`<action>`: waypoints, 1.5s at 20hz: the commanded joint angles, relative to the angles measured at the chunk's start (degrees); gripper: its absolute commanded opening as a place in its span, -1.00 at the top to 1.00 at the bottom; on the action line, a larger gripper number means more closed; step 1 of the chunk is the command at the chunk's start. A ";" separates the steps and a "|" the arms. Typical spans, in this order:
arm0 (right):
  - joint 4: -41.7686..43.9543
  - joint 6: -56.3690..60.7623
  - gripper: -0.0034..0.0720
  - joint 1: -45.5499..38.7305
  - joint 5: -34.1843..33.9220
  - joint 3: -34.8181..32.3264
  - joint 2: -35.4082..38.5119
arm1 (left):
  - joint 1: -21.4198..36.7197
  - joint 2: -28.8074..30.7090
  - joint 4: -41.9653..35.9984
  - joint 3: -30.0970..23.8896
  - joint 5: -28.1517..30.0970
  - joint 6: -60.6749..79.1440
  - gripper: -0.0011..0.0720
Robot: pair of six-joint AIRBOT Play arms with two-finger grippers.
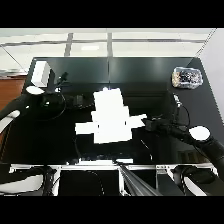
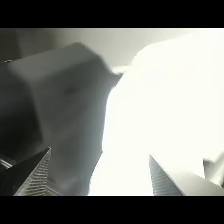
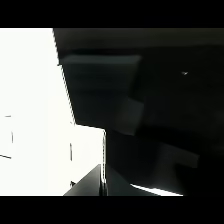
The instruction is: Fold the box and place the chain.
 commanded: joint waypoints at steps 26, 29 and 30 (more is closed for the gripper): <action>-41.33 -1.01 -0.93 -4.57 11.21 17.92 -0.35 | -6.12 -13.51 10.29 17.62 -29.03 13.40 0.91; -41.92 -11.30 -0.93 -4.24 12.39 20.39 -0.37 | -6.60 1.16 9.73 6.49 -11.91 22.97 0.91; -41.35 -14.23 -0.93 -3.56 13.44 20.39 -0.50 | -7.21 5.64 9.60 2.67 -6.27 28.04 0.90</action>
